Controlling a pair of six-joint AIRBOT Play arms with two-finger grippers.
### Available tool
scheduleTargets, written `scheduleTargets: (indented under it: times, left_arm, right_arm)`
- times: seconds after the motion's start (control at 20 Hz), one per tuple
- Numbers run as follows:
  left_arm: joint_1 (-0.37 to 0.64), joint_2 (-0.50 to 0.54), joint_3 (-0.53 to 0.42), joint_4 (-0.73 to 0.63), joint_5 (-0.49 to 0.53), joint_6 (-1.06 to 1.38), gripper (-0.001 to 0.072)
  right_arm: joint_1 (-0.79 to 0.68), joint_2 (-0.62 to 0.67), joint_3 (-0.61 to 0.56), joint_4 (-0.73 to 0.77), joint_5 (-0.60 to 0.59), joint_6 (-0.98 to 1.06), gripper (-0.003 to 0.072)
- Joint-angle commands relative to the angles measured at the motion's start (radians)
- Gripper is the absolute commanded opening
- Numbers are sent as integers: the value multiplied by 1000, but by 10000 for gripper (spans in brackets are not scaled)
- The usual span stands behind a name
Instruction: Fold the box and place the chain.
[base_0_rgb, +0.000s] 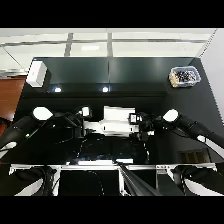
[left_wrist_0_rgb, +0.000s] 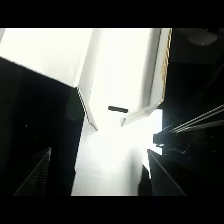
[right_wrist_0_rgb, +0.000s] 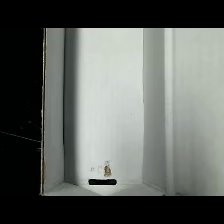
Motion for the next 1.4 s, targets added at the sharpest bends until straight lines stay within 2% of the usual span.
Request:
scheduleTargets:
  times: [0.0,0.1,0.15,0.25,0.3,0.35,0.5,0.7,0.9,0.95,1.0,1.05,1.1,1.15,1.2,1.25,1.3,1.35]
  left_arm:
    - [-49,-101,52,-15,-4,74,683]
    - [-75,-134,72,-47,-22,74,681]
    - [-87,-138,73,-47,-20,74,615]
    - [-101,-138,73,-48,-23,74,323]
    - [-105,-139,73,-47,-22,74,255]
    - [-105,-139,73,-48,-21,74,220]
    - [-113,-139,72,-80,-11,74,219]
    - [-159,-150,72,-174,72,74,220]
    - [-180,-172,72,-186,80,74,219]
    - [-179,-172,72,-186,82,74,189]
    - [-179,-172,72,-186,82,74,70]
    - [-179,-172,72,-186,81,74,67]
    - [-180,-172,72,-186,81,74,166]
    - [-180,-172,72,-187,82,74,405]
    - [-180,-172,72,-185,80,63,402]
    - [-179,-172,73,-181,81,51,250]
    - [-179,-172,73,-181,80,50,183]
    - [-179,-172,73,-183,82,50,296]
  right_arm:
    - [1,0,0,0,0,0,188]
    - [1,0,0,0,0,0,189]
    - [1,0,0,0,0,0,188]
    - [1,0,0,0,0,0,189]
    - [0,0,0,0,0,0,188]
    - [1,0,0,0,0,0,188]
    - [1,0,0,0,0,0,188]
    - [1,0,0,0,0,0,189]
    - [1,0,0,0,0,0,188]
    - [1,0,0,0,0,0,189]
    - [1,0,0,0,0,0,189]
    - [0,0,0,0,0,0,188]
    - [1,0,0,0,0,0,188]
    - [1,0,0,0,0,0,188]
    - [1,0,0,0,0,0,188]
    - [1,0,0,0,0,0,188]
    - [1,0,0,0,0,0,188]
    - [1,0,0,0,0,0,188]
